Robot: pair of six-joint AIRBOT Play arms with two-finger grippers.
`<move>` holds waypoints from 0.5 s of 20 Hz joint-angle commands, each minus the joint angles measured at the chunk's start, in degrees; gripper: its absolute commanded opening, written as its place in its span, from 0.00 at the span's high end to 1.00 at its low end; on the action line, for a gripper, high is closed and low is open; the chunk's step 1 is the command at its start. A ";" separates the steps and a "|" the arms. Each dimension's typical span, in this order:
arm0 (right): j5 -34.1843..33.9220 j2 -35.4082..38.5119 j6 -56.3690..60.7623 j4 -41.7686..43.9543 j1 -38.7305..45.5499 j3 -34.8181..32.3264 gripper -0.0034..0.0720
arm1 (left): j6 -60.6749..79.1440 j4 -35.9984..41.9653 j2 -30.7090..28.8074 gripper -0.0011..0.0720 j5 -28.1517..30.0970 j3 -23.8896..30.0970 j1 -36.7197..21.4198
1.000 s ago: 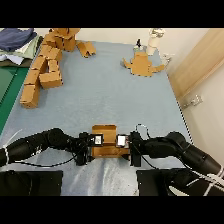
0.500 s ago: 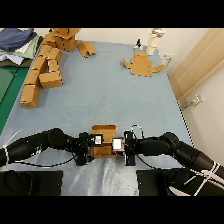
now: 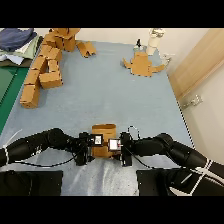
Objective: Fold the box.
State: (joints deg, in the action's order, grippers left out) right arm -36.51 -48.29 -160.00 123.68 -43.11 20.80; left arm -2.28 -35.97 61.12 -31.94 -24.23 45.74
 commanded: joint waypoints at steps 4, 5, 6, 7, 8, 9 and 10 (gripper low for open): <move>-3.56 1.88 14.67 -7.17 -0.07 2.10 0.50 | -0.07 0.04 0.02 0.28 0.00 0.00 -0.02; -6.14 2.91 27.06 -13.70 -0.07 3.74 0.61 | -0.07 0.04 0.02 0.28 0.00 0.02 -0.02; -10.05 3.91 42.51 -22.43 -0.07 5.92 0.77 | -0.07 0.04 0.02 0.28 0.00 0.00 -0.02; -15.72 4.85 56.52 -30.12 -0.07 8.22 0.95 | -0.07 0.04 0.02 0.28 0.00 0.00 -0.02; -20.85 5.77 66.01 -35.87 -0.07 9.97 0.95 | -0.07 0.04 0.02 0.28 0.00 0.00 -0.02; -26.23 6.80 72.78 -40.46 -0.07 11.41 0.95 | -0.07 0.04 0.02 0.28 0.00 0.00 -0.02; -30.75 7.74 78.05 -44.22 0.13 12.31 0.95 | -0.07 0.04 0.02 0.28 0.00 0.00 -0.02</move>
State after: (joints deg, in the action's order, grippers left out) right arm -53.08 -43.03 -109.95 96.55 -43.18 29.34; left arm -2.42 -35.88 61.12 -31.97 -24.23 45.74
